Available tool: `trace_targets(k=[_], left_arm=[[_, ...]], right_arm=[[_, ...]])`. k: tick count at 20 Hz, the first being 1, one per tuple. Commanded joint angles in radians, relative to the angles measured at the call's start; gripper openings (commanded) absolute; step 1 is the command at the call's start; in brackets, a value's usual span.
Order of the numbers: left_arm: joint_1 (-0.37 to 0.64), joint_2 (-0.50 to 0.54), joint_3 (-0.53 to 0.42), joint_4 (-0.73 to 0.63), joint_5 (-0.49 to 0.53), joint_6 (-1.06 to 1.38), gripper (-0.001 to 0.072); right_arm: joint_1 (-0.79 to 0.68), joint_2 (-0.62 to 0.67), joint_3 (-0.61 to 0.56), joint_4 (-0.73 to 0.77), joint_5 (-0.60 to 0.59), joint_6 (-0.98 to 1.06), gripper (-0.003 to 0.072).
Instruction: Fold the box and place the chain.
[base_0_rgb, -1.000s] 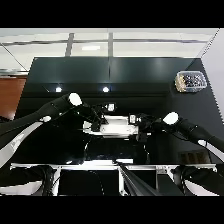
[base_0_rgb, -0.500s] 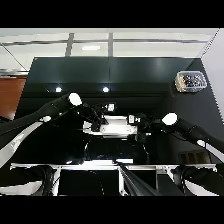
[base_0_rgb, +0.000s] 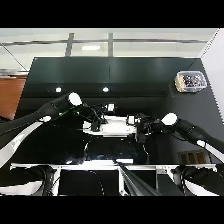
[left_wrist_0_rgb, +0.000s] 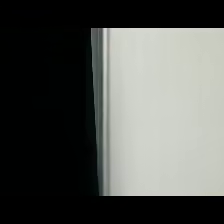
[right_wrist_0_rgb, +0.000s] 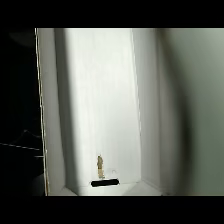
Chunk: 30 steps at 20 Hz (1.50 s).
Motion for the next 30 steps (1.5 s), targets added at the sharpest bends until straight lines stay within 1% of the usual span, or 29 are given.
trace_targets(k=[1,2,3,4,5,6,8,9,10,11,12,13,14,15,16,17,18,20,22,24,26,28,29,30], left_arm=[[0.000,0.001,0.005,0.000,-0.024,-0.008,0.0206],[0.001,0.002,0.016,0.008,-0.040,-0.011,0.0374],[0.003,0.002,0.031,0.014,-0.065,-0.035,0.0474],[0.008,0.006,0.049,0.019,-0.097,-0.072,0.0542],[0.013,0.014,0.066,0.033,-0.127,-0.118,0.0570],[0.018,0.026,0.084,0.065,-0.158,-0.173,0.0572],[0.026,0.070,0.098,0.179,-0.174,-0.267,0.0571],[0.030,0.098,0.098,0.245,-0.174,-0.316,0.0571],[0.032,0.124,0.098,0.300,-0.174,-0.367,0.0571],[0.034,0.150,0.098,0.357,-0.178,-0.429,0.0560],[0.033,0.172,0.098,0.406,-0.185,-0.486,0.0502],[0.033,0.192,0.098,0.443,-0.206,-0.536,0.0429],[0.033,0.203,0.098,0.459,-0.237,-0.563,0.0337],[0.033,0.206,0.098,0.460,-0.282,-0.572,0.0135],[0.033,0.206,0.097,0.455,-0.326,-0.571,0.0025],[0.032,0.206,0.089,0.440,-0.361,-0.586,0.0023],[0.032,0.206,0.079,0.427,-0.369,-0.615,0.0023],[0.032,0.211,0.049,0.404,-0.366,-0.650,0.0021],[0.033,0.231,-0.005,0.310,-0.334,-0.652,0.0021],[0.033,0.279,-0.089,0.185,-0.261,-0.646,0.0020],[0.033,0.342,-0.165,0.079,-0.159,-0.643,0.0020],[0.033,0.404,-0.227,-0.103,-0.021,-0.601,0.0022],[0.030,0.419,-0.250,-0.221,0.035,-0.547,0.0024],[0.024,0.416,-0.263,-0.303,0.072,-0.491,0.0025]], right_arm=[[0.000,-0.001,0.000,-0.003,0.000,-0.001,0.0470],[0.000,0.000,0.000,-0.003,0.000,-0.001,0.0470],[0.000,0.000,0.000,-0.003,0.000,-0.001,0.0470],[0.000,0.000,0.000,-0.003,0.000,-0.001,0.0470],[0.000,0.000,0.000,-0.003,0.000,-0.001,0.0468],[0.000,0.000,0.000,-0.003,0.000,-0.001,0.0467],[0.000,0.000,0.000,-0.008,0.003,-0.002,0.0179],[0.000,0.000,0.000,-0.011,0.005,-0.002,0.0132],[0.000,0.000,0.000,-0.016,0.005,-0.001,0.0132],[0.000,0.000,0.000,-0.023,0.005,-0.001,0.0132],[0.000,0.000,0.000,-0.026,0.006,-0.001,0.0131],[0.000,0.000,0.000,-0.026,0.007,-0.001,0.0132],[0.000,0.000,0.000,-0.026,0.008,-0.001,0.0132],[0.000,0.000,0.000,-0.026,0.007,-0.001,0.0131],[0.000,0.000,0.000,-0.026,0.007,-0.001,0.0132],[0.000,0.000,0.000,-0.025,0.007,-0.001,0.0132],[0.000,0.000,0.000,-0.025,0.007,-0.001,0.0132],[0.000,0.000,0.000,-0.025,0.006,-0.002,0.0132],[0.000,0.000,0.000,-0.025,0.001,-0.001,0.0131],[0.000,0.000,0.000,-0.025,0.001,-0.001,0.0132],[0.000,0.000,0.000,-0.025,0.001,-0.001,0.0132],[0.000,0.000,0.000,-0.025,0.001,-0.001,0.0132],[0.000,0.000,0.000,-0.025,0.001,-0.001,0.0132],[0.000,0.000,0.000,-0.025,0.001,-0.001,0.0132]])
